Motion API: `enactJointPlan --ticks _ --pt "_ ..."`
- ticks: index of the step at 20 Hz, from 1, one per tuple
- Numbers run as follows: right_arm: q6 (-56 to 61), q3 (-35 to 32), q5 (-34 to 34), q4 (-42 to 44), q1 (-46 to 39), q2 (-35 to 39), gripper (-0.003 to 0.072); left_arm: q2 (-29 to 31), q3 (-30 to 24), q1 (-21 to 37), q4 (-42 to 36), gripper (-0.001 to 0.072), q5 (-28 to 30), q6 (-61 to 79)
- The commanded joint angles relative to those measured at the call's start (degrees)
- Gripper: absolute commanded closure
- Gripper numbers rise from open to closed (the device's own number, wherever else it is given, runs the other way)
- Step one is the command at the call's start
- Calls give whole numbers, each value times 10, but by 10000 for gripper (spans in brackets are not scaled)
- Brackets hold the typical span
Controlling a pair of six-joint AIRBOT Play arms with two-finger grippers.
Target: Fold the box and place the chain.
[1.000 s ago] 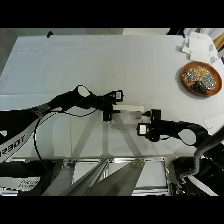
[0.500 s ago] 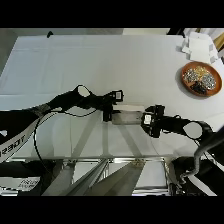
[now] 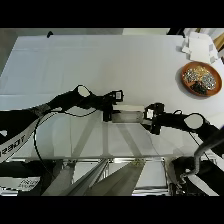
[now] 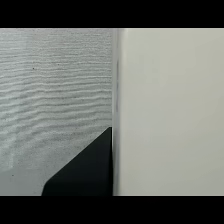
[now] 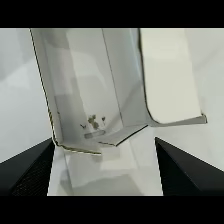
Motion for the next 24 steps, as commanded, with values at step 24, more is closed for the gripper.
enactJointPlan --ticks 24 --pt "-164 62 69 101 -32 -190 55 0 0 0 0 699 0 0"
